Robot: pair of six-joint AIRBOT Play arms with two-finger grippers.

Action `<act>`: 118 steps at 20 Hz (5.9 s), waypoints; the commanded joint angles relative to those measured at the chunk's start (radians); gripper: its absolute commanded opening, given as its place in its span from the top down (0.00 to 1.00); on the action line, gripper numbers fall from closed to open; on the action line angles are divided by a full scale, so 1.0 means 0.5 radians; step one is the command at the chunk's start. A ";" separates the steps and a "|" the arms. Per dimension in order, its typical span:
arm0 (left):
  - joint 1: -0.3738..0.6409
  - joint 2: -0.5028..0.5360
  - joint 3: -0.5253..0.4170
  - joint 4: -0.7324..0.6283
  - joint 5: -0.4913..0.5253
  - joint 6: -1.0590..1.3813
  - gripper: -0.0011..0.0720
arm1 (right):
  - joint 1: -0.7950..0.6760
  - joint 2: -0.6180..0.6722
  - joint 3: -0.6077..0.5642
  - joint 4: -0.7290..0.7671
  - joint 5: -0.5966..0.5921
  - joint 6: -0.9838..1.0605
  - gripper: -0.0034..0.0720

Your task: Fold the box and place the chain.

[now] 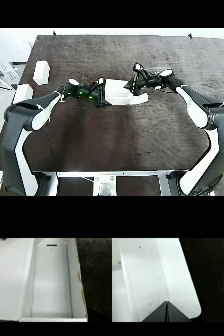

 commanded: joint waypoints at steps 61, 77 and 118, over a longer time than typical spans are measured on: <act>0.000 0.001 -0.001 0.002 0.001 0.002 0.53 | 0.130 0.385 -0.474 -0.416 -0.102 -0.178 0.20; 0.000 0.001 -0.001 0.002 0.002 0.002 0.53 | -0.259 0.835 -0.473 -0.677 0.201 0.735 0.94; 0.000 0.001 -0.001 0.002 0.002 0.002 0.53 | -0.198 0.491 -0.515 -0.150 0.284 2.030 0.55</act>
